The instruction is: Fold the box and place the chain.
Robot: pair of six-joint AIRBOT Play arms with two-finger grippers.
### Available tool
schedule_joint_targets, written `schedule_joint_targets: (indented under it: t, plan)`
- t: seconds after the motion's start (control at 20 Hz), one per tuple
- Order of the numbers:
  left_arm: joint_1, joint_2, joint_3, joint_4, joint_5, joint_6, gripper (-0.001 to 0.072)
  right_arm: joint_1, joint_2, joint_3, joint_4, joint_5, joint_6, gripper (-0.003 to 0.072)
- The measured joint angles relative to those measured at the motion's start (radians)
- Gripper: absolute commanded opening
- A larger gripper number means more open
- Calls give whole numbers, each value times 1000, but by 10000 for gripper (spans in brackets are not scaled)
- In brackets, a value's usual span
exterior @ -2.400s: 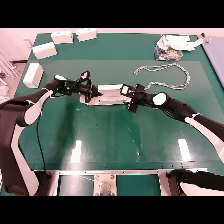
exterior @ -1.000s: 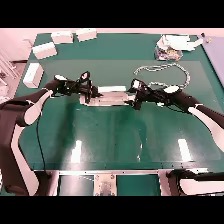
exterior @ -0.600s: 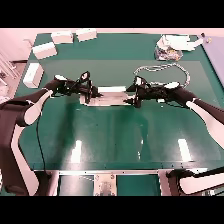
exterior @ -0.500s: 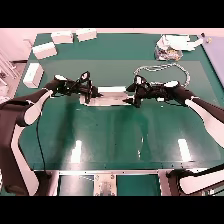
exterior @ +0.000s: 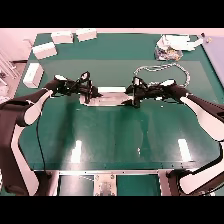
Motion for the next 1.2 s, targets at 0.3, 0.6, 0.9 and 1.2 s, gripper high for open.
schedule_joint_targets:
  t: [0.3,0.6,0.9,1.2]
  plan:
    - [0,0,0,-2,-1,3,21,0,-51,42,-18,48,-3,635]
    - [0,0,-1,-15,5,3,22,2,-95,90,-29,101,-3,636]
    - [0,0,-1,-27,14,3,22,18,-124,123,-54,127,-2,636]
    - [0,-1,-1,-32,18,3,22,29,-141,148,-82,135,10,636]
